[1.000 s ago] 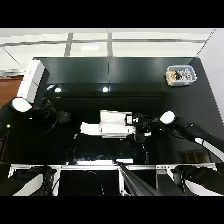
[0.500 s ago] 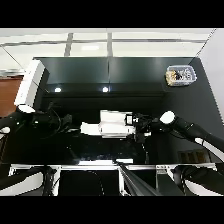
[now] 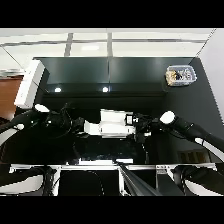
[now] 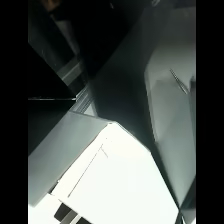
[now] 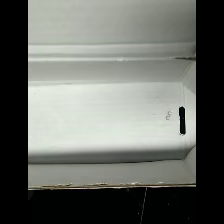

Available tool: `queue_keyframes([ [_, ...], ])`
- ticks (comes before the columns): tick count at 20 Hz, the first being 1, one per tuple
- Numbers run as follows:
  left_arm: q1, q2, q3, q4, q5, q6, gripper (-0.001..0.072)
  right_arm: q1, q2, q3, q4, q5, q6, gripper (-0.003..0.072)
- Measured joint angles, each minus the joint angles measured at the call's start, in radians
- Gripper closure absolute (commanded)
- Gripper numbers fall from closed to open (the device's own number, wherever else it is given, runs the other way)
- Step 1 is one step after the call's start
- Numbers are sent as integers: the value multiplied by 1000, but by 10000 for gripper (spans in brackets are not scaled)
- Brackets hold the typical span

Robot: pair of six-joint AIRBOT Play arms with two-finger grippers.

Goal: Fold the box and place the chain.

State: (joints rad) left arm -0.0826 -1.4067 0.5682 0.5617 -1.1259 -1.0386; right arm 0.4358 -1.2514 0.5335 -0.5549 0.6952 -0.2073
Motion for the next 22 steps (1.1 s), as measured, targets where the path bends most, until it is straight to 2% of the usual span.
queue_keyframes([
  [1,-2,-1,9,-4,-11,12,612,0,0,0,0,0,0,522],
  [2,-4,-2,19,-12,-18,24,419,0,0,0,0,0,0,522],
  [3,-5,-3,29,-21,-29,35,192,0,0,0,0,0,0,522],
  [4,-7,-4,39,-37,-43,42,89,0,0,0,0,0,0,522],
  [9,-23,-5,68,-76,-116,61,79,0,0,0,0,0,0,522],
  [10,-30,-5,70,-84,-117,63,88,0,0,0,0,0,0,522],
  [12,-48,-5,77,-90,-124,64,174,0,0,0,0,0,0,522],
  [14,-72,-5,89,-96,-132,64,174,0,0,0,0,0,0,522],
  [22,-188,-5,174,-84,-80,-81,176,0,0,0,0,0,0,522],
])
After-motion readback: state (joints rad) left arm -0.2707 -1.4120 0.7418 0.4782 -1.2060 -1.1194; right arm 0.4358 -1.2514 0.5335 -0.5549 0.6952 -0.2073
